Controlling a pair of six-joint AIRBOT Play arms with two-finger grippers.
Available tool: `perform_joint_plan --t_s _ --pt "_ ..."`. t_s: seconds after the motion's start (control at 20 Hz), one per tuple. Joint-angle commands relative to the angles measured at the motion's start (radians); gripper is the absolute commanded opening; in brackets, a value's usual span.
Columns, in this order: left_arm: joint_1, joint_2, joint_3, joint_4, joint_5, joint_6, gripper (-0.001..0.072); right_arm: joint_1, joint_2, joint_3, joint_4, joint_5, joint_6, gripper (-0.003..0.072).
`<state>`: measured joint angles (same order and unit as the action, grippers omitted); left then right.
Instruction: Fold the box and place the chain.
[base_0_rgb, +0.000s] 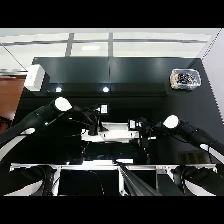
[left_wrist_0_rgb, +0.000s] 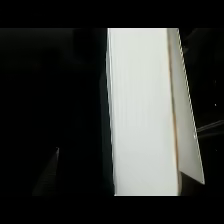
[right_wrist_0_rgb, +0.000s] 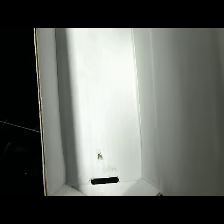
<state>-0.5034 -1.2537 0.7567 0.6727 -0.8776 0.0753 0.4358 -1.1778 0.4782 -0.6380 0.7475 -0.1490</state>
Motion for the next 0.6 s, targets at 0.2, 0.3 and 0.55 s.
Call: perform_joint_plan --t_s 0.2,0.3,0.55 --pt "-0.001 0.136 0.000 0.135 -0.226 -0.447 0.0029 0.000 -0.001 -0.001 0.010 -0.016 0.002 0.0189" --pt "-0.002 0.125 -0.002 0.089 -0.292 -0.447 0.0029 0.000 -0.001 -0.001 0.010 -0.016 0.002 0.0189" --pt "0.000 0.088 -0.002 -0.076 -0.188 -0.453 0.0029 0.000 -0.001 -0.001 0.010 -0.015 0.003 0.0189"
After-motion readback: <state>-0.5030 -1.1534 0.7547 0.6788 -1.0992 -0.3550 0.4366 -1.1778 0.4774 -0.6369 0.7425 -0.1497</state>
